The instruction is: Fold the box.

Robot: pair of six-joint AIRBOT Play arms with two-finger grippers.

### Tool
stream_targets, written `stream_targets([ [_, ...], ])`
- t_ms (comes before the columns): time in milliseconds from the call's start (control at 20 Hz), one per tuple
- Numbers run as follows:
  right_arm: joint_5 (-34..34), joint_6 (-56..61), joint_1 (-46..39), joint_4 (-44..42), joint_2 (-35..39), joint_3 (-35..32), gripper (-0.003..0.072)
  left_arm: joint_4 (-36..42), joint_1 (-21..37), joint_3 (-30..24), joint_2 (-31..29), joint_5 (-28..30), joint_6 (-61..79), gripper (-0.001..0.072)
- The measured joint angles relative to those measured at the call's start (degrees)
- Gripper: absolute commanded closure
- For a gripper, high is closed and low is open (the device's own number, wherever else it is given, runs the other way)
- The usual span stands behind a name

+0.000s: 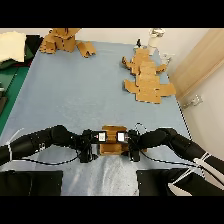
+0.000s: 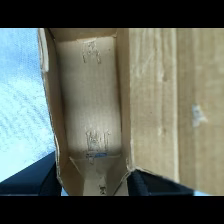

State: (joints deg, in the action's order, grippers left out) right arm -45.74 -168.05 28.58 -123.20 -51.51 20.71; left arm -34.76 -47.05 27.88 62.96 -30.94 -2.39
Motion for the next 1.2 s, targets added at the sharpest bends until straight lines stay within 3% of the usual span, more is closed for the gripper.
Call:
stream_targets([
  [700, 0.0, 0.0, 0.0, 0.0, 0.0, 0.0, 0.0246, 15.8, 0.3, -0.6, 3.2, 0.9, 12.6, -0.0011],
  [1050, 0.0, 0.0, 0.0, 0.0, 0.0, 0.0, 0.0246, 18.3, 0.2, -0.6, 4.3, 1.0, 14.7, -0.001],
  [1100, 0.0, 0.0, 0.0, 0.0, 0.0, 0.0, 0.0246, 18.4, 0.2, -0.6, 4.3, 1.0, 14.8, 0.0067],
  [1200, 0.0, 0.0, 0.0, 0.0, 0.0, 0.0, 0.0246, 18.6, 0.3, -0.6, 4.4, 1.3, 14.9, 0.0103],
])
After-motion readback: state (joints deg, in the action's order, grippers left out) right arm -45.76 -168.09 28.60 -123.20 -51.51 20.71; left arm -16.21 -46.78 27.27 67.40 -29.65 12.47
